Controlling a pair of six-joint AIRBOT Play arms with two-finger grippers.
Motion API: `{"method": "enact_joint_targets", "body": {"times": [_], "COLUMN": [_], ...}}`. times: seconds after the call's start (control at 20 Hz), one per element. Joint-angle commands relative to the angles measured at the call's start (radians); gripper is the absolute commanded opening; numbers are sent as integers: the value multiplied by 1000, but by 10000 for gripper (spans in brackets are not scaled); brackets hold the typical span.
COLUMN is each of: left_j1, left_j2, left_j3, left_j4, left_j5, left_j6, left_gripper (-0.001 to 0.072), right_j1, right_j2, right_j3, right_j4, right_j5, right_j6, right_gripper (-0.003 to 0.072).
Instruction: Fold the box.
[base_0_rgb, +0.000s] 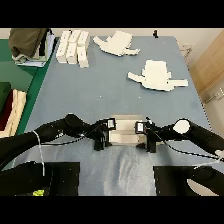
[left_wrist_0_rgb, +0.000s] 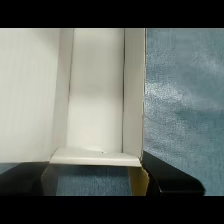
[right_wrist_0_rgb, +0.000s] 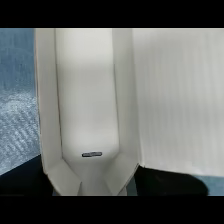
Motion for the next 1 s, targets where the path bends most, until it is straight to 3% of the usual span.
{"method": "enact_joint_targets", "body": {"times": [0.0,0.3,0.45,0.65,0.8,0.85,0.95], "left_j1": [0,0,0,0,0,0,0], "left_j2": [0,0,0,0,0,0,0], "left_j3": [1,1,1,1,1,1,1], "left_j4": [4,4,4,4,4,5,4], "left_j5": [1,0,0,0,0,0,0], "left_j6": [5,5,5,5,5,5,5], "left_gripper": [470,470,470,470,470,470,470], "right_j1": [1,1,1,1,2,3,3], "right_j2": [19,113,225,412,521,539,544], "right_j3": [1,1,1,1,0,-1,-1], "right_j4": [7,-156,-220,-280,-281,-259,-62], "right_j5": [0,54,96,238,357,338,338], "right_j6": [7,117,262,425,425,424,616], "right_gripper": [720,720,720,713,702,703,703]}}
